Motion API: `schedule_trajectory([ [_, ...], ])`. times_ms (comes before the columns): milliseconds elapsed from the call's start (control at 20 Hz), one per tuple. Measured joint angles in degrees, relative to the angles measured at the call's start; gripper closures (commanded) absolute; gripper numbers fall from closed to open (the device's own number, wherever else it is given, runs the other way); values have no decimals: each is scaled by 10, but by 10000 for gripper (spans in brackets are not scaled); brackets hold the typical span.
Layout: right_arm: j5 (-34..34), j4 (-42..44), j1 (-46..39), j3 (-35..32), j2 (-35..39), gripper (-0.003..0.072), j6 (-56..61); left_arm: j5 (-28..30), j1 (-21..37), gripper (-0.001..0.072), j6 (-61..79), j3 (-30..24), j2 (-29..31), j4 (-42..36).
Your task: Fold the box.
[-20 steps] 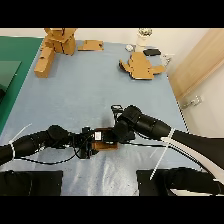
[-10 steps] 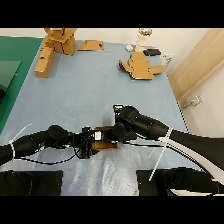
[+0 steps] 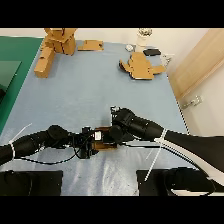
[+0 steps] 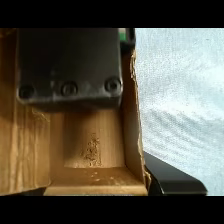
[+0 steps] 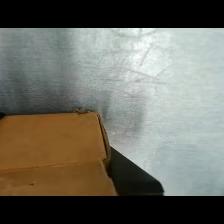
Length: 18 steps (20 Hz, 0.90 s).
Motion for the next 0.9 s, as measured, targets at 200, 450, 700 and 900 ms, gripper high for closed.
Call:
schedule_trajectory([
  [200,10,-2,2,0,-3,630,3,0,0,120,0,0,0,1],
  [450,16,-1,2,0,-4,680,5,0,0,120,0,0,0,2],
  [700,16,-1,2,0,-4,681,4,-2,0,12,-1,0,0,1],
  [900,6,-2,3,0,-4,681,4,-1,0,8,-15,0,1,1],
])
